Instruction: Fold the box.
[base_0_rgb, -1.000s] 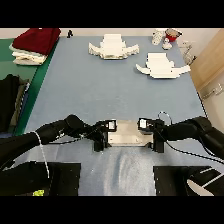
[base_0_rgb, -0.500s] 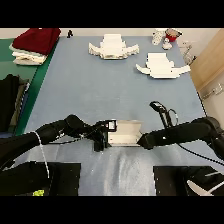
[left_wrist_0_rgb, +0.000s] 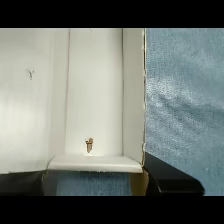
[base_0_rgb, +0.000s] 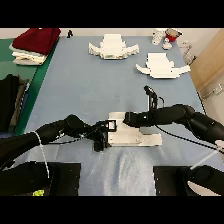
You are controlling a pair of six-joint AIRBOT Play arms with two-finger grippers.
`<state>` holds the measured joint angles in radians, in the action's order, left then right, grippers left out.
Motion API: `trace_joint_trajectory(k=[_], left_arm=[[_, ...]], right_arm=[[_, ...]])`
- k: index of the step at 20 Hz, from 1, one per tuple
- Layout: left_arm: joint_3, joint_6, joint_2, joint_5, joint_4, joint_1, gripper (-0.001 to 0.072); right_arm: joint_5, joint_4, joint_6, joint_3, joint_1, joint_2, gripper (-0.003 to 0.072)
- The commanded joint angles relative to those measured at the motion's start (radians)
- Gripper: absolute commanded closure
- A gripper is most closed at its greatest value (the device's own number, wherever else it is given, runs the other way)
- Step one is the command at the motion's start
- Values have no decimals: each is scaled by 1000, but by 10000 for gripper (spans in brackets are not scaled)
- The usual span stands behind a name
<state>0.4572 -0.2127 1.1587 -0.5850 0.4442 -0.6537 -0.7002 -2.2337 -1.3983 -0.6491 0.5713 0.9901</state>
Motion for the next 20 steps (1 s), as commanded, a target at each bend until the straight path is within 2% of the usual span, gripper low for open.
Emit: trace_joint_trajectory(k=[1,8,16,20], left_arm=[[0,0,0,0,0,0,254],[0,0,0,0,0,0,254],[0,0,0,0,0,0,254],[0,0,0,0,0,0,254]], right_arm=[[35,27,10,-43,-32,106,600],[23,28,-20,-43,-27,229,602],[-11,29,-47,-44,-29,221,602],[-98,67,-132,-81,-30,161,602]])
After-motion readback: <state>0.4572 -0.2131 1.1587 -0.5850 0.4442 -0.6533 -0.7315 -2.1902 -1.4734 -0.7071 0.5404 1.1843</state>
